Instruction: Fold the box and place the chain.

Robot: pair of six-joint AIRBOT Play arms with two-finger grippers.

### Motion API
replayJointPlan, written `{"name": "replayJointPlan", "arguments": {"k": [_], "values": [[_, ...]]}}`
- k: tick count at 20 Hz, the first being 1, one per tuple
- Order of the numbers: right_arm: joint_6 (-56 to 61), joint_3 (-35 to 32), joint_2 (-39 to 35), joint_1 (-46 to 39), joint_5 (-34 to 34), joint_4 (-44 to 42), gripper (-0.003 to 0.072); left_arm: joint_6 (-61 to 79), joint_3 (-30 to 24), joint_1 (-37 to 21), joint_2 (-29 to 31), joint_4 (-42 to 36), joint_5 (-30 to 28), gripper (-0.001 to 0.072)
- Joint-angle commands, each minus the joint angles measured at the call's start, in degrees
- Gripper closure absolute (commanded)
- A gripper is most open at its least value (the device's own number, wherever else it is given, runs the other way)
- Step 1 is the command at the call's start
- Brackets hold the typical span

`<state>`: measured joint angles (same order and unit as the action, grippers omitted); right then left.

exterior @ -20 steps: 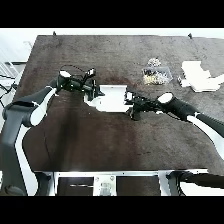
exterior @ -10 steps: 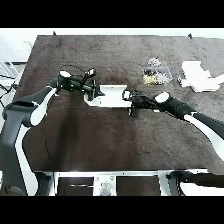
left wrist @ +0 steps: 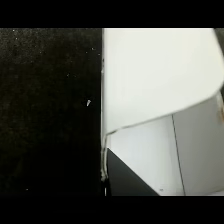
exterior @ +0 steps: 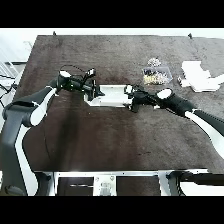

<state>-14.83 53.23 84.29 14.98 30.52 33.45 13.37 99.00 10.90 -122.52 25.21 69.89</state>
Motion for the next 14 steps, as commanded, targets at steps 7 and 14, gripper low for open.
{"name": "replayJointPlan", "arguments": {"k": [7, 14], "values": [[-3.54, 3.06, 2.86, -3.89, 7.63, -5.20, 0.0007, 0.00, 0.00, -0.07, -0.04, 0.00, 0.04, 0.0691], [-3.48, 11.56, 10.62, -9.31, 21.92, -6.47, 0.0004, 0.00, 0.00, -0.07, -0.04, 0.00, 0.04, 0.0691]]}}
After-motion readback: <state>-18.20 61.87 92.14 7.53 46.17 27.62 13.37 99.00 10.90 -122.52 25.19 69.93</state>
